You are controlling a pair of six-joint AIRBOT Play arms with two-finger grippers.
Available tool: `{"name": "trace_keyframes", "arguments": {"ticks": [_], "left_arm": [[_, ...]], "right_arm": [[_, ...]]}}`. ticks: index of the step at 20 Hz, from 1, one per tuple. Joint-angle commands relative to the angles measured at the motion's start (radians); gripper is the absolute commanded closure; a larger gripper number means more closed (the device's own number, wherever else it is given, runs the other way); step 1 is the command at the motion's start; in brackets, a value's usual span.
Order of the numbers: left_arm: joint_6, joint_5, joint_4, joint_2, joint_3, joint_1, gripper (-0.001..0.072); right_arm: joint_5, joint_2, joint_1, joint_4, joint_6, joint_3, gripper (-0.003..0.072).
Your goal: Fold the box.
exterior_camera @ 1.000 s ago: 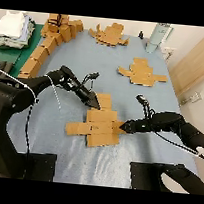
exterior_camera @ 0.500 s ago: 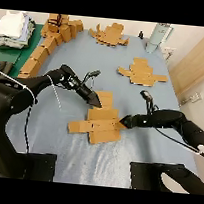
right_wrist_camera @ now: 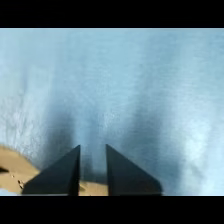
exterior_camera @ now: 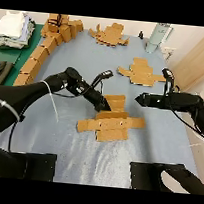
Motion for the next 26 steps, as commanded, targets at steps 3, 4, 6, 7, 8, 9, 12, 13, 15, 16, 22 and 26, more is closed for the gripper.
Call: {"name": "trace_keyframes", "arguments": {"ticks": [3,4,6,7,8,9,12,13,15,16,22,26], "left_arm": [[0.323,0.201,-0.111,0.164,-0.233,-0.043,0.0703],[0.348,0.212,-0.11,0.169,-0.254,-0.042,0.0702],[0.373,0.214,-0.099,0.158,-0.277,-0.043,0.0701],[0.374,0.212,-0.094,0.15,-0.278,-0.043,0.07],[0.375,0.212,-0.085,0.145,-0.278,-0.043,0.07],[0.377,0.212,-0.078,0.143,-0.278,-0.043,0.07],[0.374,0.211,-0.057,0.143,-0.278,-0.043,0.0699],[0.372,0.206,-0.058,0.143,-0.278,-0.043,0.07],[0.372,0.183,-0.058,0.143,-0.278,-0.043,0.0699],[0.367,0.172,-0.057,0.143,-0.278,-0.046,0.0699],[0.33,0.172,-0.006,0.143,-0.278,-0.105,0.0699],[0.273,0.195,-0.006,0.145,-0.278,-0.087,0.0699]], "right_arm": [[0.004,-0.006,-0.008,0.011,0.03,0.021,0.0607],[0.004,-0.012,-0.008,0.024,0.03,0.021,0.0607],[0.006,-0.029,-0.003,0.051,0.03,0.021,0.0607],[0.011,-0.039,0.008,0.05,0.029,0.021,0.0607],[0.018,-0.05,0.02,0.051,0.029,0.021,0.0607],[0.024,-0.062,0.034,0.051,0.03,0.02,0.0607],[0.043,-0.097,0.065,0.059,0.03,0.021,0.0607],[0.053,-0.108,0.074,0.06,0.03,0.021,0.0607],[0.063,-0.116,0.086,0.06,0.03,0.021,0.0607],[0.064,-0.116,0.086,0.066,0.029,0.021,0.0607],[0.061,-0.115,0.086,0.066,0.029,0.021,0.0607],[0.049,-0.115,0.087,0.066,0.029,0.021,0.0607]]}}
